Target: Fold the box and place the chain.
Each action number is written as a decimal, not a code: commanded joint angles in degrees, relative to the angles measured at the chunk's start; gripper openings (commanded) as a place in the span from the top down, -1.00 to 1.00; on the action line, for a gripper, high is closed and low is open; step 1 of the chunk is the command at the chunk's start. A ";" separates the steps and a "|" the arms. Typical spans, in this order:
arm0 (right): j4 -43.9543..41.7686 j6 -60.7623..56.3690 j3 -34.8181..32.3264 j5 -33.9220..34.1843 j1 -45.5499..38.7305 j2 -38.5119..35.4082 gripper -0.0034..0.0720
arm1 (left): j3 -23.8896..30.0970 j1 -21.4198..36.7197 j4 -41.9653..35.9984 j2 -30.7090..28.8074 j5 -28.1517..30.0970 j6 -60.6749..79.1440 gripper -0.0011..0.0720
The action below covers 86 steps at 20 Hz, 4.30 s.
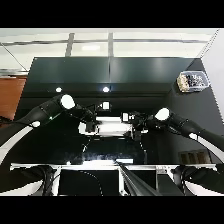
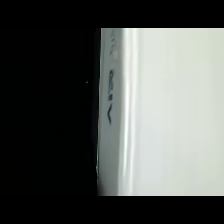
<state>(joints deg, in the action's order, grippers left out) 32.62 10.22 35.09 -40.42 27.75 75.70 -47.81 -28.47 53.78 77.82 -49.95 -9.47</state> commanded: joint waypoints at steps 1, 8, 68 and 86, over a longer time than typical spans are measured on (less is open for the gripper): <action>0.00 -0.11 0.00 0.17 0.00 0.04 -0.17 | -0.39 0.00 4.57 -1.36 -0.44 -3.19 -0.19; 0.00 -0.46 0.00 0.61 0.00 0.04 -0.17 | -0.42 0.00 21.03 -15.80 -13.33 -20.50 -0.74; 0.00 -0.50 0.00 0.61 0.00 0.04 0.62 | 12.81 1.05 -2.78 -11.50 5.40 5.55 0.33; 0.00 -0.52 0.00 0.61 0.00 0.04 0.62 | 12.85 0.24 -15.06 -7.32 4.94 5.11 0.25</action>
<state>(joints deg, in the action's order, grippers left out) 32.64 9.74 35.09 -39.81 27.75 75.70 -34.94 -28.05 38.48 69.82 -44.97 -4.08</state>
